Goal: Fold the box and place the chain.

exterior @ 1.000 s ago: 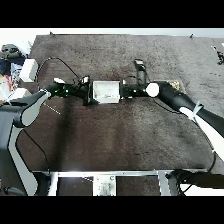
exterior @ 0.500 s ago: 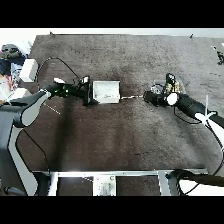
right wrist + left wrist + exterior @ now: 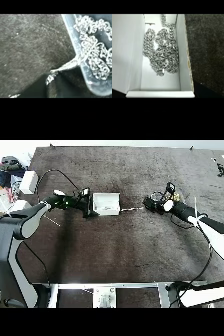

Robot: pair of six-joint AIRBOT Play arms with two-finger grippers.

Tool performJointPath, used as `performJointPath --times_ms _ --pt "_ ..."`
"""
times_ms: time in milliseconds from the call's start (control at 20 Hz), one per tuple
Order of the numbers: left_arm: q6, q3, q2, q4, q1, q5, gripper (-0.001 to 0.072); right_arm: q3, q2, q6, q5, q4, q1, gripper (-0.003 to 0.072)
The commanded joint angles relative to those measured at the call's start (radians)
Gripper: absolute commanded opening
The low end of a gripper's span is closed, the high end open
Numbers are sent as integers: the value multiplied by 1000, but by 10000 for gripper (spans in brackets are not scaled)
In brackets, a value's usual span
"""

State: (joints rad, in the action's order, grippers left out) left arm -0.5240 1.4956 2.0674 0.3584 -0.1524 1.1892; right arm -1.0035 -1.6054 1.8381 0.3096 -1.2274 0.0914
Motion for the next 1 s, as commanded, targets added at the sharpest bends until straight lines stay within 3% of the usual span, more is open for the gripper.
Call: performJointPath --times_ms 0,300,550,950 --pt "0 0 0 0 0 0 285 -27 -28 6 4 4 7 10" --pt "0 0 0 0 0 0 285 -27 191 -94 33 -3 138 9" --pt "0 0 0 0 0 0 285 -27 382 -100 -34 -3 280 9" --pt "0 0 0 0 0 0 285 -139 420 -100 -101 -23 471 9"
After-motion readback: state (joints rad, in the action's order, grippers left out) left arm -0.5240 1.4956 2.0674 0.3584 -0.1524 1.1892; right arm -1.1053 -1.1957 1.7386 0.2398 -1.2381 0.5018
